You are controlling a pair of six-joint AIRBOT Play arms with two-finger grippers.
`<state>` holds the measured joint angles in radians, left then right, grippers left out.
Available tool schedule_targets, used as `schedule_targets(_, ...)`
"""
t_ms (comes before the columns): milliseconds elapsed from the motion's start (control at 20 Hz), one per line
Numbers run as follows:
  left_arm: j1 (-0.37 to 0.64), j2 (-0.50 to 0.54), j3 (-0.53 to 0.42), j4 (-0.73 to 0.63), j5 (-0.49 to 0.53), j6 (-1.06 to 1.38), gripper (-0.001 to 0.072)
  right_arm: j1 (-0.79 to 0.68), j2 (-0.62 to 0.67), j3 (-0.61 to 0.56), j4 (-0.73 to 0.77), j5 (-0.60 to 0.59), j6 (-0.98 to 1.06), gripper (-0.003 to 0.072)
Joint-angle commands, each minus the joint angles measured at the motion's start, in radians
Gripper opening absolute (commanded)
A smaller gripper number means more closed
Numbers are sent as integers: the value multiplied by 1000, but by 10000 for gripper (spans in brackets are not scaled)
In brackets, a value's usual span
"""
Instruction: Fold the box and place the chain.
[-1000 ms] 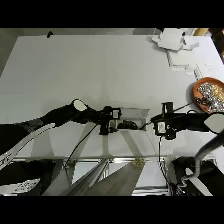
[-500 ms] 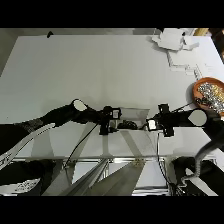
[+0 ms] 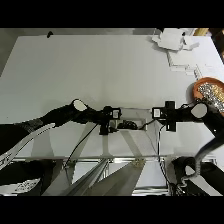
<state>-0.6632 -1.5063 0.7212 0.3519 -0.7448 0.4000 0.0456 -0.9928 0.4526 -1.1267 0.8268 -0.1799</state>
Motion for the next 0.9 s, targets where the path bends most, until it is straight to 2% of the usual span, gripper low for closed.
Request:
schedule_targets(0,1,0,0,0,0,0,254,-16,-37,0,32,-1,-56,318)
schedule_targets(300,1,0,0,0,0,0,254,-16,-80,-1,32,-10,-65,312)
schedule_targets(400,1,0,0,0,0,0,254,-16,-92,-1,31,-10,-66,242)
schedule_targets(600,1,0,0,0,0,0,254,-16,-87,0,28,10,-61,18)
schedule_targets(850,1,0,0,0,0,0,254,-15,59,0,28,98,-24,18)
